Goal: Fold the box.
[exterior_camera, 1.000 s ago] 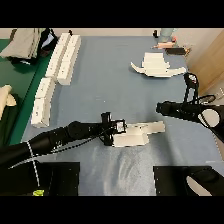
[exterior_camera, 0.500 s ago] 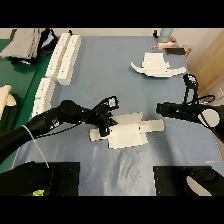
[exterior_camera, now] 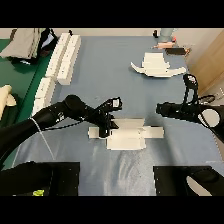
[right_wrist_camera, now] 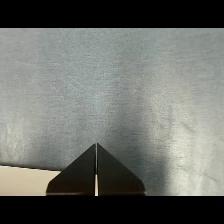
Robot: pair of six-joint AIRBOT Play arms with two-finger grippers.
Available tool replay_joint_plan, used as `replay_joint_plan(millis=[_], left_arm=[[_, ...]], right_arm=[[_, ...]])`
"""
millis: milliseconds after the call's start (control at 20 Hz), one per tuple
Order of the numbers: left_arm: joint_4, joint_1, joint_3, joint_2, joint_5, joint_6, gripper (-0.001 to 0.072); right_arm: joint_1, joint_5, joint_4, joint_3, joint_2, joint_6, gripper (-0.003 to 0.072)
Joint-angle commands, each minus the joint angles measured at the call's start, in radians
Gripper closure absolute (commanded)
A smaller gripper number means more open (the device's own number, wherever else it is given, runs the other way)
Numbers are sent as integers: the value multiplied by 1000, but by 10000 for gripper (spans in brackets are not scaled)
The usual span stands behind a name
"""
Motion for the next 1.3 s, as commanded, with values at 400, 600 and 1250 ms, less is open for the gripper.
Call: replay_joint_plan(millis=[400, 600, 1250], left_arm=[[86, 25, 118, -78, -45, -132, 696], [51, 26, 118, -124, -32, -131, 696], [-71, -26, 2, -38, 100, -16, 699]], right_arm=[[0, 14, 0, 1, -1, 0, 683], [0, 27, 0, 1, -1, 0, 683], [0, 34, -4, 1, -2, -1, 683]])
